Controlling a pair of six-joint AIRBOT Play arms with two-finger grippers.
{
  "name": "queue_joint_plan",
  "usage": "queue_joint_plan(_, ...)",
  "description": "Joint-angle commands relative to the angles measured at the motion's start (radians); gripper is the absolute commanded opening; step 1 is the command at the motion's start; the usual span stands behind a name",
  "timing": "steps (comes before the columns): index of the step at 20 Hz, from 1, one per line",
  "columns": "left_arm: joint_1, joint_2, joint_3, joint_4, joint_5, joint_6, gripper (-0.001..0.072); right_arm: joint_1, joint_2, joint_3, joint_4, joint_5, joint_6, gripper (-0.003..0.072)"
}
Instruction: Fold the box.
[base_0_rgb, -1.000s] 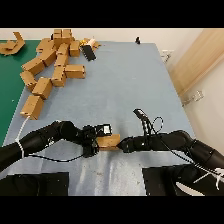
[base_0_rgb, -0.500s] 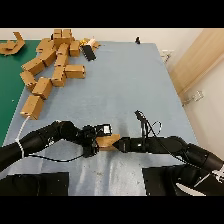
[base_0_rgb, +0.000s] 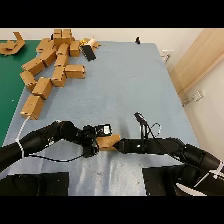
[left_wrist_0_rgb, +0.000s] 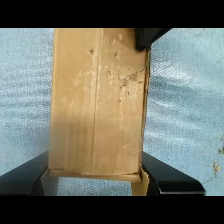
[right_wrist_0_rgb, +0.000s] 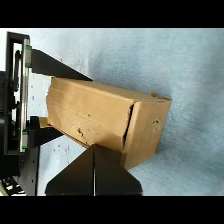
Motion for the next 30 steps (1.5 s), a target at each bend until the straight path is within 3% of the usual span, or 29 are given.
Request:
queue_joint_plan(1,0.0,0.0,0.001,0.0,0.0,0.0,0.0525,0.002,-0.013,-0.001,-0.004,0.003,-0.003,0.0004)
queue_joint_plan(4,0.0,0.0,0.001,0.0,0.0,0.0,0.0525,0.002,0.05,0.0,-0.004,0.0,-0.003,0.0004)
queue_joint_plan(7,0.0,0.0,0.001,0.0,0.0,0.0,0.0525,-0.004,0.192,0.002,-0.037,0.002,0.005,0.0005)
queue_joint_plan(11,0.0,0.0,0.001,0.0,0.0,0.0,0.0525,-0.083,0.299,0.002,-0.47,-0.086,0.349,0.0005)
queue_joint_plan(13,0.0,0.0,0.001,0.0,0.0,0.0,0.0525,-0.118,0.305,0.002,-0.602,-0.17,0.489,0.0005)
queue_joint_plan(27,0.0,0.0,0.001,-0.001,0.042,-0.001,0.0525,-0.122,0.305,0.002,-0.611,-0.159,0.72,0.0005)
queue_joint_plan(30,0.0,0.0,0.001,-0.066,0.049,-0.005,0.0525,-0.122,0.305,0.002,-0.624,-0.158,0.75,0.0005)
